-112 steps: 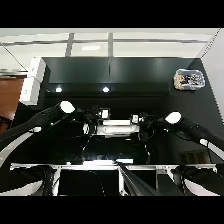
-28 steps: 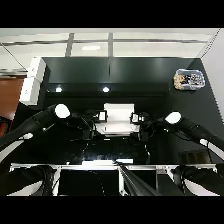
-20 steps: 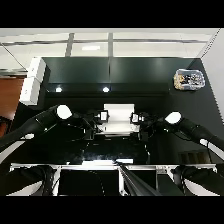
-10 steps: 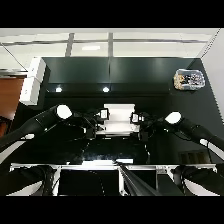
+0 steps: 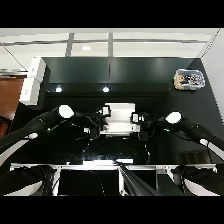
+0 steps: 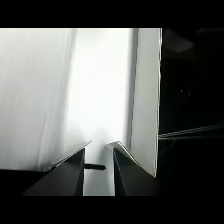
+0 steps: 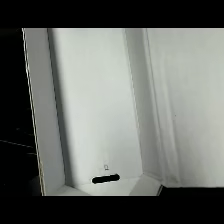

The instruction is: Fold the box and place the chain.

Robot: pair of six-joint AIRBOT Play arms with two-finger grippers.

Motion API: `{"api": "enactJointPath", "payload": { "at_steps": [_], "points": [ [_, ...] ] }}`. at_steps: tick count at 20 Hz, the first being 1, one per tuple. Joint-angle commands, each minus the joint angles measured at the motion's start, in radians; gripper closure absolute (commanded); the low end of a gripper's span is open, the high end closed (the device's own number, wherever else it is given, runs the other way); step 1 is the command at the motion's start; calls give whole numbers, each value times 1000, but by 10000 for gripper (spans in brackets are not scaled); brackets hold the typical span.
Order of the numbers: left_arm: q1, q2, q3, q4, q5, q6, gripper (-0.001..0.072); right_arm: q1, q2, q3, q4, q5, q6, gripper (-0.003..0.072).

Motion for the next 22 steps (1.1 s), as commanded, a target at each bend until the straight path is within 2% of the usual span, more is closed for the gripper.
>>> {"api": "enactJointPath", "payload": {
  "at_steps": [1,6,7,8,9,10,11,12,13,14,16,17,20,22],
  "points": [
    [-3,-29,0,-52,-1,2,566,1,0,1,0,0,0,446],
    [-3,-41,0,-53,-1,2,576,1,0,1,0,0,0,447],
    [-3,-41,0,-53,-2,2,542,1,0,1,0,0,0,447],
    [-3,-41,0,-56,-2,2,438,1,0,1,0,0,0,447],
    [-3,-41,0,-56,-2,2,396,1,0,1,0,0,0,447],
    [-3,-41,0,-55,-2,2,402,1,0,1,0,0,0,447],
    [-3,-41,0,-55,-2,2,542,1,0,1,0,0,0,447],
    [-3,-41,0,-57,-3,2,528,1,0,1,0,0,0,447],
    [-3,-41,0,-75,-2,2,382,1,0,1,0,0,0,447],
    [-3,-41,1,-81,-2,2,363,1,0,1,0,0,0,447],
    [-1,-39,2,-65,-2,3,640,1,0,1,0,0,0,447],
    [4,-33,2,-61,-3,0,682,1,0,1,0,0,0,447],
    [45,29,2,-23,-6,-79,683,1,0,1,0,0,0,447],
    [99,104,2,71,-9,-187,683,1,0,1,0,0,0,447]
  ]
}}
